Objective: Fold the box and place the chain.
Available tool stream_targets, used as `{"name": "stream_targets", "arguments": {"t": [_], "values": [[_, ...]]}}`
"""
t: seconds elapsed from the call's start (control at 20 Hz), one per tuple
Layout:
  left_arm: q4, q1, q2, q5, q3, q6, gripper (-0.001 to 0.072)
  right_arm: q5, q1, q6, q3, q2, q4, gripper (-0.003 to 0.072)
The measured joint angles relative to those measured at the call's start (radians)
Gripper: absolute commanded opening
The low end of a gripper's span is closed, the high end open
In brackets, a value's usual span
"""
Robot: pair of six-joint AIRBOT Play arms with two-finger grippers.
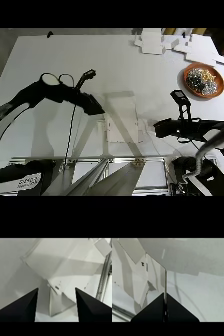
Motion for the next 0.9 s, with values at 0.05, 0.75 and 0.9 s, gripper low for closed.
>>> {"name": "stream_targets", "arguments": {"t": [0.05,0.75,0.9], "values": [[-0.02,0.0,-0.043,-0.01,0.03,0.012,0.0513,0.004,0.0,0.0,0.0,0.0,0.0,0.0017],[-0.15,-0.019,-0.344,-0.228,0.137,0.131,0.019,0.015,0.0,0.0,0.0,0.0,0.0,0.0017],[-0.129,-0.024,-0.349,-0.229,0.138,0.184,0.0019,0.018,0.0,0.0,0.0,0.0,-0.001,0.0017]]}}
